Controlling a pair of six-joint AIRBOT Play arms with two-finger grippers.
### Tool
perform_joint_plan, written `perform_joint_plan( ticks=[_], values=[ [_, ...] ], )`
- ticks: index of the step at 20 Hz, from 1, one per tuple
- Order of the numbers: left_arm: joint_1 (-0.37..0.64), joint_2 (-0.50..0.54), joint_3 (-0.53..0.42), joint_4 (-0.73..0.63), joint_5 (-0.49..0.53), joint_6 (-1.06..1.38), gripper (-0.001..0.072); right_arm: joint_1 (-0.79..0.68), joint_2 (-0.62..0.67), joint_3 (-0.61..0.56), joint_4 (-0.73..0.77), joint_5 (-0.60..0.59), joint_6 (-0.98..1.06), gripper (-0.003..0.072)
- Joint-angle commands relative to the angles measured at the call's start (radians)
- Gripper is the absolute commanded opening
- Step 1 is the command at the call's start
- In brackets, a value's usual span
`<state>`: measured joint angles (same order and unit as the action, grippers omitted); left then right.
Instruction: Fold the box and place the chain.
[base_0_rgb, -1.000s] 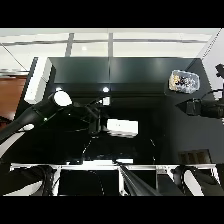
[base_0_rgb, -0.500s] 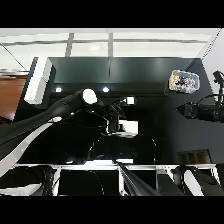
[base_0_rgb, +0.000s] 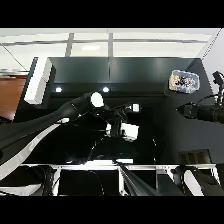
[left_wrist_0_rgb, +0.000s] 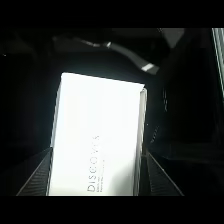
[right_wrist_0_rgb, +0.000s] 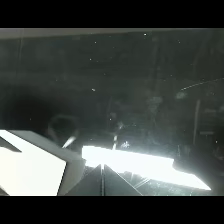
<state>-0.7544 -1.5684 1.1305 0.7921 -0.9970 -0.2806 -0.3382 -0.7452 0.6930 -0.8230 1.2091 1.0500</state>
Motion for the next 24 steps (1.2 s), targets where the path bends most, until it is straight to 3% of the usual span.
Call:
perform_joint_plan(
  ticks=[1,6,7,9,12,14,18,21,24],
  values=[
    [-0.035,-0.013,0.001,0.106,0.01,0.0,0.0712,0.0,0.001,0.0,0.0,-0.002,0.0,0.0022],
    [-0.074,-0.032,-0.001,0.204,0.078,0.0,0.0682,0.0,0.001,0.0,0.0,-0.003,0.0,0.0022],
    [-0.074,-0.031,-0.001,0.207,0.072,-0.004,0.0625,-0.001,0.001,0.0,0.0,-0.005,0.0,0.0022],
    [-0.074,-0.02,-0.001,0.26,0.068,-0.119,0.0377,0.0,0.001,0.0,0.0,-0.009,0.0,0.0022],
    [-0.05,0.047,-0.001,0.425,0.041,-0.413,0.0346,-0.001,0.001,0.0,0.0,-0.009,0.0,0.0022],
    [0.006,0.108,-0.011,0.507,-0.009,-0.564,0.0286,-0.001,0.001,0.0,0.0,-0.01,0.0,0.0022],
    [0.23,0.259,-0.1,0.631,-0.101,-0.844,0.0286,-0.001,0.001,0.0,0.0,-0.008,0.0,0.0022],
    [0.468,0.391,-0.21,0.678,-0.142,-0.94,0.0286,-0.001,0.001,0.0,0.0,-0.009,0.0,0.0022],
    [0.771,0.492,-0.312,0.676,-0.142,-0.968,0.0286,0.0,0.001,0.0,0.0,-0.01,0.0,0.0022]
  ],
)
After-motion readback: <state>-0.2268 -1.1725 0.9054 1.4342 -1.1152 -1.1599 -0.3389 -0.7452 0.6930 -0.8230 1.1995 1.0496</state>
